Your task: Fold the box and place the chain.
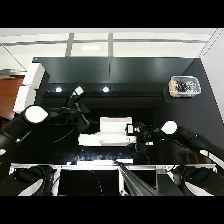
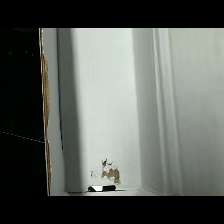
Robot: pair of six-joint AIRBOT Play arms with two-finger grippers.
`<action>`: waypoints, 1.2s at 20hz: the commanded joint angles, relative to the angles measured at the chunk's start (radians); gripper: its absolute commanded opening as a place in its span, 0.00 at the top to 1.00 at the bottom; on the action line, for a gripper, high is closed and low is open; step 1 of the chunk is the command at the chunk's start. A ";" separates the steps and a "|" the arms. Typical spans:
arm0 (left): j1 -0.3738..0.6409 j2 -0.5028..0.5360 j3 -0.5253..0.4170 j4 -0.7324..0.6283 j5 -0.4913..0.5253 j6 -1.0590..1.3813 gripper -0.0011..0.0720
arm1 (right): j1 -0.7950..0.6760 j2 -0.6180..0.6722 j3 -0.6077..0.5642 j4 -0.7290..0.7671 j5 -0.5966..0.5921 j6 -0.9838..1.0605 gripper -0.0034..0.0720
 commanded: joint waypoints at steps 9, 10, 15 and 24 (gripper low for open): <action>-0.013 0.045 -0.210 -0.070 -0.058 0.465 0.02 | 0.000 -0.001 0.000 0.001 -0.001 0.000 0.49; -0.035 0.042 -0.227 -0.072 -0.006 0.474 0.02 | 0.000 -0.001 0.000 0.001 -0.001 0.000 0.49; -0.139 -0.055 -0.238 -0.072 0.121 0.475 0.02 | 0.000 -0.001 0.000 0.001 -0.001 0.001 0.49; -0.161 -0.095 -0.233 -0.220 0.142 0.584 0.11 | 0.000 -0.001 0.000 0.002 -0.001 0.001 0.49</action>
